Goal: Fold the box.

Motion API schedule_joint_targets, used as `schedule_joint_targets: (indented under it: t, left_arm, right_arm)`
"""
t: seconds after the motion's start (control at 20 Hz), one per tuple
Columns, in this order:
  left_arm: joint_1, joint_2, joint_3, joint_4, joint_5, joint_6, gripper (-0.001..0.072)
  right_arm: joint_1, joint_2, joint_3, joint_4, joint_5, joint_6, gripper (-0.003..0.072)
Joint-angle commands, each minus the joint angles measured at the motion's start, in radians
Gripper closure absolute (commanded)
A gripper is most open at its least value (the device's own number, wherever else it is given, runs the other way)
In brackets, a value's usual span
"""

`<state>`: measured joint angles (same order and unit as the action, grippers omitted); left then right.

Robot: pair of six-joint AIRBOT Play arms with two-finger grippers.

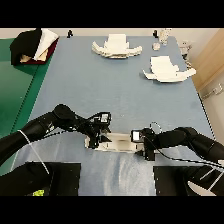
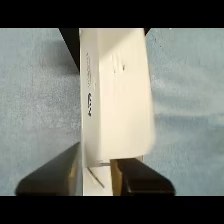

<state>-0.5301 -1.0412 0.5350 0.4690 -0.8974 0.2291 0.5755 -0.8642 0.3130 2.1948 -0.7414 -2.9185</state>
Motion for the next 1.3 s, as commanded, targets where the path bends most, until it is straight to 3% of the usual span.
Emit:
schedule_joint_targets:
  t: [0.0, 0.15, 0.35, 0.4, 0.45, 0.5, 0.65, 0.75, 0.95, 1.25]
  left_arm:
    - [0.002, 0.003, 0.001, 0.004, 0.005, -0.021, 0.0394]
    - [0.002, 0.040, 0.001, 0.073, 0.008, -0.140, 0.0394]
    - [0.002, 0.204, 0.001, 0.431, -0.038, -0.655, 0.0397]
    - [0.002, 0.257, 0.001, 0.504, -0.081, -0.794, 0.0467]
    - [0.002, 0.317, 0.001, 0.562, -0.139, -0.917, 0.0639]
    - [0.002, 0.370, 0.001, 0.587, -0.193, -0.986, 0.0695]
    - [-0.001, 0.475, 0.001, 0.506, -0.294, -1.234, 0.0695]
    - [-0.013, 0.467, -0.001, 0.365, -0.310, -1.327, 0.0696]
    - [-0.099, 0.335, 0.004, 0.178, -0.141, -1.371, 0.0696]
    - [-0.097, 0.064, 0.153, 0.143, 0.022, -1.370, 0.0696]
  right_arm:
    - [0.000, 0.000, 0.001, 0.000, 0.000, 0.002, 0.0177]
    - [0.000, 0.000, 0.001, 0.000, 0.000, 0.002, 0.0177]
    - [0.000, 0.000, 0.001, 0.000, 0.000, 0.002, 0.0177]
    - [0.000, 0.000, 0.001, 0.000, 0.000, 0.002, 0.0177]
    - [0.000, 0.000, 0.001, 0.000, 0.000, 0.002, 0.0177]
    - [0.000, 0.000, 0.001, 0.000, 0.000, 0.002, 0.0177]
    - [0.000, 0.000, 0.001, 0.000, 0.000, 0.002, 0.0177]
    - [0.000, 0.000, 0.001, 0.000, 0.000, 0.002, 0.0177]
    - [0.000, 0.000, 0.001, 0.000, 0.000, 0.002, 0.0177]
    - [0.000, 0.000, 0.001, 0.000, 0.000, 0.002, 0.0177]
